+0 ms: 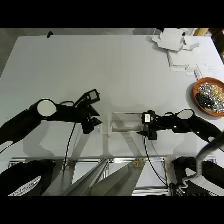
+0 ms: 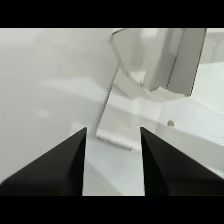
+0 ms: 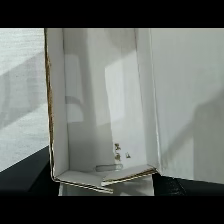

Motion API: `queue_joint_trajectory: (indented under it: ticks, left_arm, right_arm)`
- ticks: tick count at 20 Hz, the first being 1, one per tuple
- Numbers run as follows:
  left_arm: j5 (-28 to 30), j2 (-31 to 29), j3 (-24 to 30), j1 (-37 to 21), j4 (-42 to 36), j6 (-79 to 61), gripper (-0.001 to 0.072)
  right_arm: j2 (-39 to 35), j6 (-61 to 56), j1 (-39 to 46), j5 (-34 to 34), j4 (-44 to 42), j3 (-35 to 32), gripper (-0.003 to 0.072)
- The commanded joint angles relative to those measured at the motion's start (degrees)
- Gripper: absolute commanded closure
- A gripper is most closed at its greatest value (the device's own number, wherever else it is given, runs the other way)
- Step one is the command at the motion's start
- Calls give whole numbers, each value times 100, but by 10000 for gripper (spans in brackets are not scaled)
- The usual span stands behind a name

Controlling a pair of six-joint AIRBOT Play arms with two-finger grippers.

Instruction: Fold the box and place the chain.

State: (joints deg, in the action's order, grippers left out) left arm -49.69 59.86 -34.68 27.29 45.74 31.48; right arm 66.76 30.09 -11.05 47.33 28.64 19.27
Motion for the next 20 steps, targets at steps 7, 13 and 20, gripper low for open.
queue_joint_trajectory:
  ticks: [7, 13, 20]
  left_arm:
    - [-284, 697, 389, -754, 420, 2929, 700]
    - [-127, 1357, 387, -354, -564, 2918, 701]
    - [275, 1493, 385, 109, -1080, 2924, 701]
  right_arm:
    - [-2, -2, -2, 2, 0, 0, 244]
    - [-2, -2, -2, 2, 0, 0, 244]
    - [-2, -2, -2, 2, 0, -2, 244]
